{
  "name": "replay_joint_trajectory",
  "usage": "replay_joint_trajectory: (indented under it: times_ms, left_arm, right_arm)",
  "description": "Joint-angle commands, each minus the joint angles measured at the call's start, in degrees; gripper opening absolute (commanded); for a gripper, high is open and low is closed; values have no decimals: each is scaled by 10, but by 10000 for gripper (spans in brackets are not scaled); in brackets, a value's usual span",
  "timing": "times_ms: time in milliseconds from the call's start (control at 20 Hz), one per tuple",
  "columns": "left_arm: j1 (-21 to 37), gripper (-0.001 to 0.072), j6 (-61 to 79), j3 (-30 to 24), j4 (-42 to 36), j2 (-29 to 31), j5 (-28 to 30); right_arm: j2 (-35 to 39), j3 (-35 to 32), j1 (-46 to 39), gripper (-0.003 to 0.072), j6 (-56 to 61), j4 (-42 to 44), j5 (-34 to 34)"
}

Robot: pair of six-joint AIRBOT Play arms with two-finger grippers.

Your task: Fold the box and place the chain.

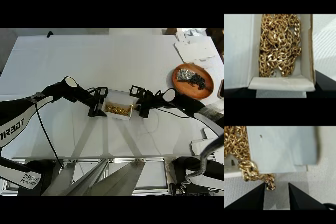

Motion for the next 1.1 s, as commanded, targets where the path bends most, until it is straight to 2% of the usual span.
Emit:
replay_joint_trajectory:
  times_ms: [0, 100, 200, 300, 550, 650, 850, 900, 1050]
  left_arm:
    - [0, 92, 0, 0, 0, 0, 0]
    - [0, 92, 0, 0, 0, 0, 0]
    - [0, 92, 0, 0, 0, 0, 0]
    - [0, 92, 0, 0, 0, 0, 0]
    - [0, 92, 0, 0, 0, 0, 0]
    - [0, 92, 0, 0, 0, 0, 0]
    - [0, 92, 0, 0, 0, 0, 0]
    - [0, 92, 0, 0, 0, 0, 0]
    - [0, 92, 0, 0, 0, 0, 0]
  right_arm:
    - [-2, 0, 0, 282, -6, 11, -3]
    - [-2, 0, 0, 251, -8, 11, 32]
    - [-2, 0, 0, 267, -47, 12, 60]
    - [-2, 0, 0, 326, -75, 15, 56]
    - [-12, 9, 0, 343, -108, 17, 50]
    - [-13, 16, 0, 387, -105, 18, 50]
    - [-15, 27, 0, 387, -106, 29, 49]
    - [-17, 27, 0, 354, -106, 29, 50]
    - [-36, 27, 0, 168, -105, 29, 50]
